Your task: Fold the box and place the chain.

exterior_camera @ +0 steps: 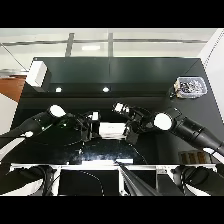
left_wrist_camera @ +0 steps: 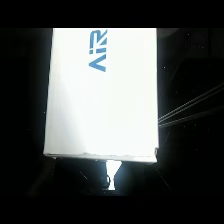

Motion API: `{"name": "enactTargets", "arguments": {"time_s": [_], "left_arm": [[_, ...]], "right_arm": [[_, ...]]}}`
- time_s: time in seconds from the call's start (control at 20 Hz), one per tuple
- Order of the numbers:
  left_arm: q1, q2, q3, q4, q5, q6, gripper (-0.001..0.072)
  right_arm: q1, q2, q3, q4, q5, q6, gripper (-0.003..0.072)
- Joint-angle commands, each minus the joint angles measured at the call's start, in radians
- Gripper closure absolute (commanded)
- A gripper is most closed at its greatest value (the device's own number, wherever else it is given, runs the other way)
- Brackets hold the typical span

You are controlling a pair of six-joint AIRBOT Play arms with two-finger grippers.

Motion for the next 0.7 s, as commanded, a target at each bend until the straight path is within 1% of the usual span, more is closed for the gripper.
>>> {"name": "enactTargets", "arguments": {"time_s": [0.0,0.25,0.45,0.6,0.65], "left_arm": [[0.0,-0.001,0.0,0.0,0.0,0.0,0.0263],[0.0,-0.001,0.0,0.0,0.0,0.0,0.0263],[0.0,-0.001,0.0,0.0,0.0,0.0,0.0263],[0.0,-0.001,0.0,0.0,0.0,0.0,0.0263],[0.0,-0.001,0.0,0.0,0.0,0.0,0.0263]], "right_arm": [[0.0,-0.001,-0.002,0.001,0.003,0.002,0.0287],[0.0,-0.026,-0.005,0.003,0.005,0.002,0.0286],[0.0,-0.023,0.002,0.004,0.015,0.018,0.0285],[-0.001,-0.011,0.059,0.0,0.103,0.094,0.0287],[-0.003,0.0,0.079,0.003,0.134,0.147,0.0289]]}}
